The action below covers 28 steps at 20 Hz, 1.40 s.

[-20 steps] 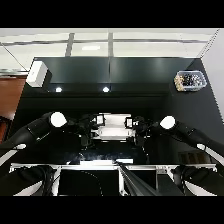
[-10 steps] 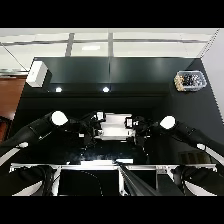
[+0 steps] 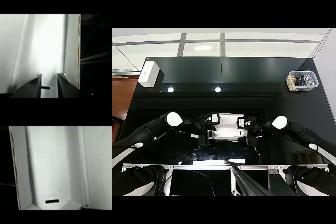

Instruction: Fold the box and place the chain.

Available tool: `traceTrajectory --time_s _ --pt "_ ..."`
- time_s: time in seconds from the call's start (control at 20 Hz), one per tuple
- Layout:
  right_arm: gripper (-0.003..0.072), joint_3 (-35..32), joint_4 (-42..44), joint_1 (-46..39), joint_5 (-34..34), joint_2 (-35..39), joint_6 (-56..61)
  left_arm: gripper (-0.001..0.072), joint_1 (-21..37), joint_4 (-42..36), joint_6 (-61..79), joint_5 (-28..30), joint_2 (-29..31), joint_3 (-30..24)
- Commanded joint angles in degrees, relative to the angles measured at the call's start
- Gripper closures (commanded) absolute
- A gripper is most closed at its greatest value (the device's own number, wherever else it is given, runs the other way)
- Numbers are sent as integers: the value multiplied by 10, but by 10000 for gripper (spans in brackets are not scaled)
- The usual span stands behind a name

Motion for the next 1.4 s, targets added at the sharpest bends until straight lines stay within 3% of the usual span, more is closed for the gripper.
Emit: traceTrajectory --time_s 0.0,0.1,0.2,0.25,0.3,0.35,0.45,0.5,0.55,0.6,0.65,0.85,1.0,1.1,1.2,1.25,1.35 --pt "263 0 1 0 0 0 0 460 -8 0 2 17 -1 0" --pt "264 0 1 0 0 0 0 456 -8 0 2 17 -1 0" --pt "264 0 1 0 0 0 0 219 -8 0 2 17 -1 0" --pt "264 0 1 0 0 0 0 234 -8 1 2 16 -1 0" --pt "264 0 1 0 0 0 0 341 -8 2 2 16 -1 0" --pt "264 0 1 0 0 0 0 369 -8 2 2 17 -1 0" --pt "263 0 1 0 0 0 0 331 -7 3 2 18 0 0" --pt "264 0 1 0 0 0 0 389 -7 11 2 18 1 2" --pt "264 0 1 0 0 0 0 549 -7 31 -7 12 2 6" --pt "264 0 1 0 0 0 0 581 -7 61 -29 2 6 12" --pt "264 0 1 0 0 0 0 687 -6 105 -76 -6 15 19" --pt "263 0 1 0 0 0 0 686 54 296 -367 -65 82 35" --pt "263 0 1 0 0 0 0 685 142 400 -454 -144 137 35" --pt "263 0 1 0 0 0 0 685 220 403 -553 -186 144 34" --pt "264 0 1 0 0 0 0 684 304 392 -760 -210 133 28" --pt "263 0 1 0 0 0 0 685 341 359 -827 -221 125 18" --pt "264 0 1 0 0 0 0 684 404 237 -805 -235 101 -9"
